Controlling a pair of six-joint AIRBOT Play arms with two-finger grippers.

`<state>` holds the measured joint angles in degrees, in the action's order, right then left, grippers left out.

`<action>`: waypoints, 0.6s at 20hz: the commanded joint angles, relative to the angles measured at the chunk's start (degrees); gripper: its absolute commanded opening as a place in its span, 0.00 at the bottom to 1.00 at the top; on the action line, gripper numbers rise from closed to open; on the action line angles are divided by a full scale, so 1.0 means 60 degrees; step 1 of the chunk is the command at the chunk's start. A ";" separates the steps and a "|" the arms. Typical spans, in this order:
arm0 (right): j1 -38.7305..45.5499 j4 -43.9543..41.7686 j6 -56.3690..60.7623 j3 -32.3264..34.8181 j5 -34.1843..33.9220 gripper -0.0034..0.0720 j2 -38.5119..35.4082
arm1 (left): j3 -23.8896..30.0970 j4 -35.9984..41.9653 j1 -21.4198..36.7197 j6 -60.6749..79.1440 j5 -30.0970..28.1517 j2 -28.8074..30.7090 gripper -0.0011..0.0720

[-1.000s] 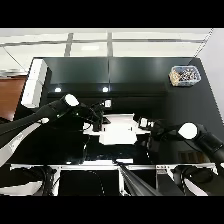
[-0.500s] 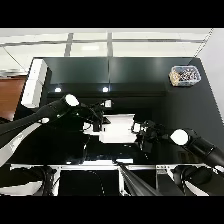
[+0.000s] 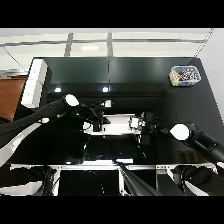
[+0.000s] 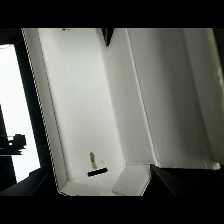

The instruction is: Fold the box and place the chain.

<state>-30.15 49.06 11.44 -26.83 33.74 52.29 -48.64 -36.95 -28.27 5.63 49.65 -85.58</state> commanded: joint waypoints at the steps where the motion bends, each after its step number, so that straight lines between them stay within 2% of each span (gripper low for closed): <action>1: 0.0208 0.0080 -0.0441 -0.0408 0.0047 0.94 0.0372 | 0.0000 -0.0011 -0.0004 0.0000 0.0015 -0.0004 0.05; 5: 0.0994 -0.0321 -0.0619 -0.0568 0.0470 0.94 0.0681 | 0.0000 -0.0018 -0.0004 0.0000 0.0015 -0.0004 0.05; 8: 0.1056 -0.1293 -0.1581 -0.0576 0.0630 0.94 0.0743 | 0.0000 -0.0018 -0.0004 0.0004 0.0004 -0.0004 0.05; 10: 0.1056 -0.1457 -0.1716 -0.0576 0.0754 0.94 0.0896 | 0.0000 -0.0018 -0.0004 0.0004 0.0007 -0.0004 0.05; 12: 0.1056 -0.1945 -0.2124 -0.0572 0.1617 0.94 0.1166 | 0.0000 -0.0015 -0.0004 0.0004 0.0007 -0.0004 0.05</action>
